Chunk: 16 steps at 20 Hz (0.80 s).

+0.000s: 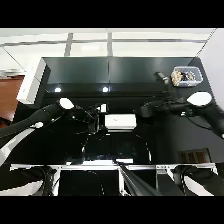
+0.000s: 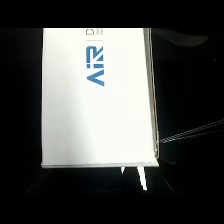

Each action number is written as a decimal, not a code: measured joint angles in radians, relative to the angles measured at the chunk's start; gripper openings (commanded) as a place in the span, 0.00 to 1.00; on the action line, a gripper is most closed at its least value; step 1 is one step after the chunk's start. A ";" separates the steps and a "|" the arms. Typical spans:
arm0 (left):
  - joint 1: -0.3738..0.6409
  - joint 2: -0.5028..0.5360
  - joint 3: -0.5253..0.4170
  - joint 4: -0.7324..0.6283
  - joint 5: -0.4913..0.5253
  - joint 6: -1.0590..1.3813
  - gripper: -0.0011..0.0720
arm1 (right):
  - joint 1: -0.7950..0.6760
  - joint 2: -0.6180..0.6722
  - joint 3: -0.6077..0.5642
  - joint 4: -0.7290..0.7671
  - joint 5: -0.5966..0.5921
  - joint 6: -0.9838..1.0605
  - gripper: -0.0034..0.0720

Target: Fold the box and place the chain.

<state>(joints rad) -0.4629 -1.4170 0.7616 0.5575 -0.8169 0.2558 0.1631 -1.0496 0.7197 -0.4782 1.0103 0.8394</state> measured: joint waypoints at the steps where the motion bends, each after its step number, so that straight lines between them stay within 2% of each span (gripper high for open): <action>1: 0.002 0.008 0.001 -0.005 0.008 0.000 0.98 | -0.039 0.025 0.003 -0.017 0.022 0.009 0.08; 7: 0.035 0.123 0.011 0.006 0.006 -0.044 0.98 | -0.262 0.105 0.009 -0.154 0.212 0.078 0.08; 10: 0.027 0.169 0.024 -0.030 -0.007 -0.069 0.97 | -0.319 0.114 0.009 -0.185 0.256 0.097 0.08; 13: -0.021 0.145 0.080 -0.074 -0.005 -0.099 0.97 | -0.341 0.118 0.009 -0.190 0.253 0.104 0.08; 16: -0.067 0.053 0.181 -0.090 -0.007 -0.174 0.97 | -0.349 0.118 0.008 -0.188 0.248 0.108 0.08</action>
<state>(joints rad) -0.5301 -1.3640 0.9428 0.4675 -0.8242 0.0822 -0.1860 -0.9314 0.7273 -0.6662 1.2579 0.9474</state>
